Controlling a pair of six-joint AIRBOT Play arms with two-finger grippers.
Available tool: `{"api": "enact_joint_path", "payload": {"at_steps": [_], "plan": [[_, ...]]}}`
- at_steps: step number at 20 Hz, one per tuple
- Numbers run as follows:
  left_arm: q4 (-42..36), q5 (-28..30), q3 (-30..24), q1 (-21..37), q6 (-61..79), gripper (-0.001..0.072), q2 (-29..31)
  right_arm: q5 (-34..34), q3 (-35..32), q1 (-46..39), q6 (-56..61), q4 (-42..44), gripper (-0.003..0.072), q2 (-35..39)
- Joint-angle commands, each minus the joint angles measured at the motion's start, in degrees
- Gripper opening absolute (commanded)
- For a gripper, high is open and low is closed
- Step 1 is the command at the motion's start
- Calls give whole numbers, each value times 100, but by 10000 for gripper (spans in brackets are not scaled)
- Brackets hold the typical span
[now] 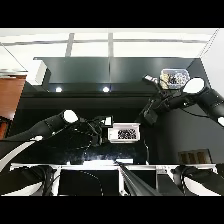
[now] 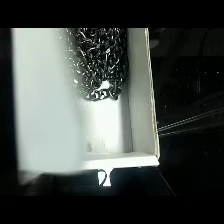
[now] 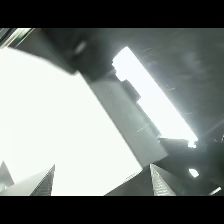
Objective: Fold the box and place the chain.
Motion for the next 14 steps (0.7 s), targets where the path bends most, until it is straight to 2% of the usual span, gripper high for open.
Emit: {"api": "enact_joint_path", "payload": {"at_steps": [1,8,10,12,14], "plan": [[-17,-15,4,2,2,406,-4,466,-39,332,-481,-680,711,-39],[-17,-28,4,2,2,407,-4,269,-136,496,-455,-542,711,-31],[-15,-28,4,2,2,407,-4,214,0,496,273,-501,710,31],[-17,-28,4,2,2,406,-4,114,55,417,249,-428,711,284],[-17,-26,4,2,2,407,-4,-37,-157,-44,39,271,710,595]]}}
